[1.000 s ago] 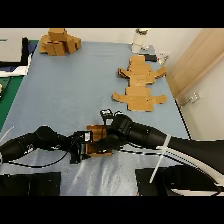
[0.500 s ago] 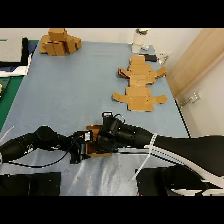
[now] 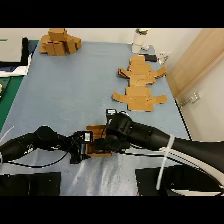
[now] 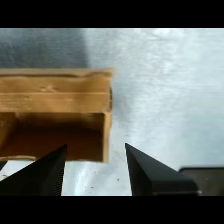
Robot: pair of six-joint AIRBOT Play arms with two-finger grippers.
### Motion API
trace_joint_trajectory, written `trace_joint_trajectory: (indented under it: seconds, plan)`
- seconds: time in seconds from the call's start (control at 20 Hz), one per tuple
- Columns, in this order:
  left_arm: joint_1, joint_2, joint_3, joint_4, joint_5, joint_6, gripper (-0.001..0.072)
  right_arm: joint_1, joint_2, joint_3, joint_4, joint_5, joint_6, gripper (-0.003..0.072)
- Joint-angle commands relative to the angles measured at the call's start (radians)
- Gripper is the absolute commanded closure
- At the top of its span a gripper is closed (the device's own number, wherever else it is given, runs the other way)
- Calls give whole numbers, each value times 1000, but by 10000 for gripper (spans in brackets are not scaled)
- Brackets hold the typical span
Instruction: Fold the box.
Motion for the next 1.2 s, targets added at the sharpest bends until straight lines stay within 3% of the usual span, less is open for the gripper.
trace_joint_trajectory:
  seconds: [0.0,0.15,0.25,0.35,0.45,0.5,0.6,0.7,0.9,1.0,1.15]
  plan:
    - [0,1,0,0,1,0,189,-20,133,1,-98,-134,63,308]
    - [0,1,0,0,1,0,189,-159,204,-21,-150,-192,-19,662]
    - [0,1,0,0,1,0,189,-339,189,-47,-100,-87,-254,682]
    - [0,1,0,0,1,0,189,-520,120,-59,31,111,-533,682]
    - [-1,1,0,0,1,0,189,-675,15,-58,360,282,-893,682]
    - [0,1,0,0,1,0,189,-726,-46,-55,551,311,-1093,682]
    - [-1,1,0,0,1,0,189,-761,-157,-46,863,262,-1493,683]
    - [0,1,0,0,1,0,190,-740,-201,-41,1045,113,-1804,683]
    - [0,1,0,0,1,0,190,-634,-138,-53,980,21,-1873,683]
    - [-1,1,0,0,1,0,189,-562,-54,-98,881,92,-1876,682]
    - [0,1,0,0,1,0,189,-419,101,-199,696,306,-1869,682]
